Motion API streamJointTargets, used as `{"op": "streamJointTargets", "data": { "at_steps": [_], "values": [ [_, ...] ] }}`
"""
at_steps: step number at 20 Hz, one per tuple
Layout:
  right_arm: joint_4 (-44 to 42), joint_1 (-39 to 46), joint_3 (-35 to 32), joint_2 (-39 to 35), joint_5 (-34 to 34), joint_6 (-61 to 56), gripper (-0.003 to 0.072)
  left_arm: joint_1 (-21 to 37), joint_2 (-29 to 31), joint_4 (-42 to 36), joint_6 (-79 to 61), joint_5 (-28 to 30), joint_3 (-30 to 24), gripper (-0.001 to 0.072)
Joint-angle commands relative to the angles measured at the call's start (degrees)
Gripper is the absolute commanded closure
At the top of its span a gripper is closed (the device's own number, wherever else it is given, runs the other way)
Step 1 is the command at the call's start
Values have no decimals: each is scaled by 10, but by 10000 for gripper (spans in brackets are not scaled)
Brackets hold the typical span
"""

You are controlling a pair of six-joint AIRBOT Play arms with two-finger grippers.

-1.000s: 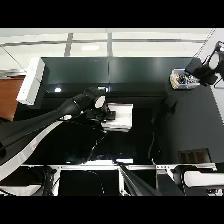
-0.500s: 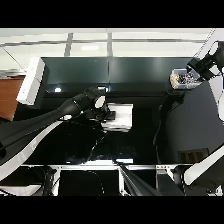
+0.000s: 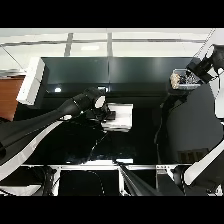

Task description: Fold the box and place the chain.

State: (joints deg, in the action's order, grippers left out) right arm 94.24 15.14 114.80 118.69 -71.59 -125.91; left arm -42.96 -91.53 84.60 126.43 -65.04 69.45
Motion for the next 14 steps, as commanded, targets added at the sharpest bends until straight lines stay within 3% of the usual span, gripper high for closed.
{"op": "streamJointTargets", "data": {
  "at_steps": [1, 2, 3, 4, 5, 9, 14],
  "values": [
    [-13, 0, 1, 6, 19, 30, 79, 0, 0, 0, 0, 1, 0, 683],
    [-12, 0, 1, 6, 19, 34, 141, 0, 0, 0, 0, 1, 0, 683],
    [-12, 1, 1, 5, 16, 35, 391, 0, 0, 0, 0, 1, 0, 682],
    [-12, 2, 2, 5, 9, 37, 554, 0, 0, 0, 0, 0, 0, 683],
    [-12, 2, 8, 4, -2, 53, 650, 0, 0, 0, 0, 1, 0, 682],
    [-11, 2, 22, -31, -16, 117, 678, 0, 0, 0, 0, 1, 0, 682],
    [-10, 9, 22, -165, -8, 221, 679, 0, 0, 0, 0, 0, 0, 683]
  ]
}}
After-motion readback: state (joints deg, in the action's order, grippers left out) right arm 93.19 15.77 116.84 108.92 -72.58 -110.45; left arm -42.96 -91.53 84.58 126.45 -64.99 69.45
